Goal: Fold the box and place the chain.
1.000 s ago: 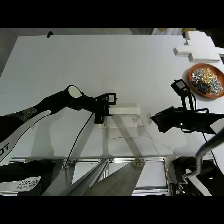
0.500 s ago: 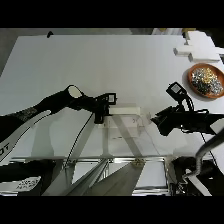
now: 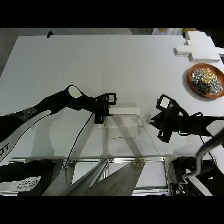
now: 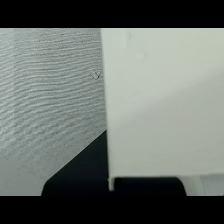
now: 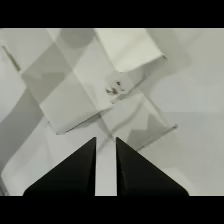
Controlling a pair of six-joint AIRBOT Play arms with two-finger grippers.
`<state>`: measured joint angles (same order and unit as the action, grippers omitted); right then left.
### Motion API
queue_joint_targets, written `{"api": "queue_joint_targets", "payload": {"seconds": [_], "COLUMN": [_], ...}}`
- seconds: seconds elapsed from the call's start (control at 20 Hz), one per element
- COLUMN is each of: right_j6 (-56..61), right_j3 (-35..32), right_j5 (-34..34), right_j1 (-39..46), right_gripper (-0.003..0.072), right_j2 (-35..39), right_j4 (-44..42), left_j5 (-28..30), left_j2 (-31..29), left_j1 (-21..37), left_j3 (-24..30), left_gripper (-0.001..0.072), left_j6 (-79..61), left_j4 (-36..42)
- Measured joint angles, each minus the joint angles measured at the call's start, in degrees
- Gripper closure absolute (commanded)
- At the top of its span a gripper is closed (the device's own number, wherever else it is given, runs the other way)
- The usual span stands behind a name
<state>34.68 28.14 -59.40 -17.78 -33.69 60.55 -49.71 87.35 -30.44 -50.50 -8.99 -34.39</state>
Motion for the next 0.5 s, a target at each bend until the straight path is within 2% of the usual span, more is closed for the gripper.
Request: {"api": "queue_joint_targets", "payload": {"seconds": [0.15, 0.4, 0.45, 0.5], "right_j6": [-2.93, -5.84, -6.12, -6.4], "right_j3": [-0.52, -3.41, -3.74, -4.02], "right_j5": [0.2, 4.31, 4.66, 5.35], "right_j1": [-4.17, -10.88, -11.91, -12.92], "right_gripper": [0.0667, 0.0667, 0.0635, 0.0474], "right_j2": [-1.38, -6.47, -7.21, -7.69], "right_j4": [-0.15, 1.6, 3.02, 4.68], "left_j5": [0.0, 0.0, 0.0, 0.0], "left_j2": [0.0, 0.0, 0.0, 0.0], "left_j1": [-0.02, 0.0, 0.0, 0.0], "left_j3": [0.0, 0.0, 0.0, 0.0], "left_gripper": [0.0697, 0.0697, 0.0697, 0.0697], "left_j6": [0.0, 0.0, 0.0, 0.0], "left_j4": [0.02, 0.04, 0.04, 0.04]}}
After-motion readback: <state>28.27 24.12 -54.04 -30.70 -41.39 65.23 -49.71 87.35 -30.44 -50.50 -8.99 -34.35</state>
